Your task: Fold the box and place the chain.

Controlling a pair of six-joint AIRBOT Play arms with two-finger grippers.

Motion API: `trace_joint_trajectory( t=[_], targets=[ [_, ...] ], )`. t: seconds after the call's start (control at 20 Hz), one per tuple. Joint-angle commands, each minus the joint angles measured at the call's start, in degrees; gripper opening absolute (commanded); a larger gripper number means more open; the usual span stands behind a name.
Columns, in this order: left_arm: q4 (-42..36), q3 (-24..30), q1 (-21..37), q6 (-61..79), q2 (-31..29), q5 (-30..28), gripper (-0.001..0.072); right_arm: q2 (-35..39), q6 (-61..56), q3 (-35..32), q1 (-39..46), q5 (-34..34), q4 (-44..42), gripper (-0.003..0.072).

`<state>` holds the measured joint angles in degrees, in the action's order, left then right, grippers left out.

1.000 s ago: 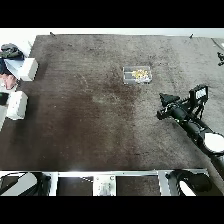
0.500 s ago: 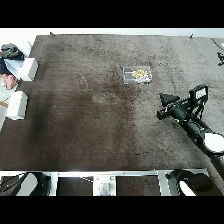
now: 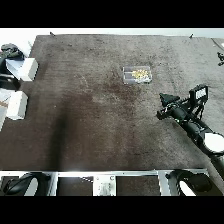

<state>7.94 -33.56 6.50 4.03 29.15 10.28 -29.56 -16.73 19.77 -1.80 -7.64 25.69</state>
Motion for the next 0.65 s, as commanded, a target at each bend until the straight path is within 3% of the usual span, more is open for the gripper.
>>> trace_joint_trajectory(
  t=[0.0, 0.15, 0.3, 0.6],
  targets=[
    [-0.1, 7.6, -10.0, -2.3, -5.4, -12.6, 0.0004, 0.0, 0.0, 0.0, 0.0, 0.0, 0.0, -0.0008],
    [-0.1, 12.5, -14.8, -4.0, -7.9, -15.8, 0.0004, 0.0, 0.0, 0.0, 0.0, 0.0, 0.0, -0.0009],
    [0.3, 16.8, -15.6, -5.1, -10.7, -16.9, 0.0005, 0.0, 0.0, 0.0, 0.0, 0.0, 0.0, -0.0009],
    [0.6, 18.9, -15.6, -5.1, -12.4, -15.5, 0.0011, 0.0, 0.0, 0.0, 0.0, 0.0, 0.0, -0.0008]
  ],
)
